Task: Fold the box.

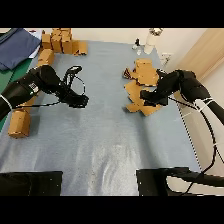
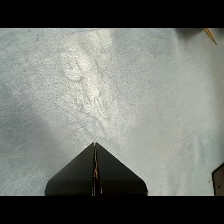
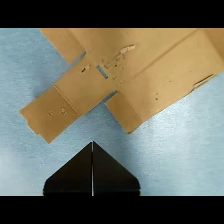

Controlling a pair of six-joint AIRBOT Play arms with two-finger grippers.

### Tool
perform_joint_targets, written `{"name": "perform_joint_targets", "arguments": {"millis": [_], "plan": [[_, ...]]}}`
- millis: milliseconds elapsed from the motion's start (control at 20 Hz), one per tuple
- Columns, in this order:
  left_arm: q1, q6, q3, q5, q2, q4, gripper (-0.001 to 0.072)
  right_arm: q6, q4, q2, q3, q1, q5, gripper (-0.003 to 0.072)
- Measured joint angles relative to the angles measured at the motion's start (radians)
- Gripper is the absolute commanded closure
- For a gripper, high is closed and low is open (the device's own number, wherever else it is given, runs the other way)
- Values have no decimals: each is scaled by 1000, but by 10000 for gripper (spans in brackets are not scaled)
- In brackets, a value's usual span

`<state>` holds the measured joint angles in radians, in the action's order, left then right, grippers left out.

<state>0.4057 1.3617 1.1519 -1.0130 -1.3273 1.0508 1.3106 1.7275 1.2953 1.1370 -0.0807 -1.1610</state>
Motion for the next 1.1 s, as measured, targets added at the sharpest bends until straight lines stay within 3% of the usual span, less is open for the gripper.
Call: {"name": "perform_joint_targets", "arguments": {"millis": [150,200,250,300,400,450,750,1100], "plan": [[0,0,0,0,0,0,697,8,0,0,1,19,-5,680],[0,0,0,0,0,0,697,11,-3,1,4,32,-6,638],[0,0,0,0,0,0,698,17,-3,2,10,50,-6,479],[0,0,0,0,0,0,697,27,-3,5,19,74,-6,398],[0,0,0,0,0,0,697,63,-3,22,60,139,-3,360],[0,0,0,0,0,0,697,82,-4,36,86,173,-3,234],[0,0,0,0,0,0,697,318,9,237,319,349,-47,219],[0,0,0,0,0,0,697,498,35,513,642,419,-20,223]]}}
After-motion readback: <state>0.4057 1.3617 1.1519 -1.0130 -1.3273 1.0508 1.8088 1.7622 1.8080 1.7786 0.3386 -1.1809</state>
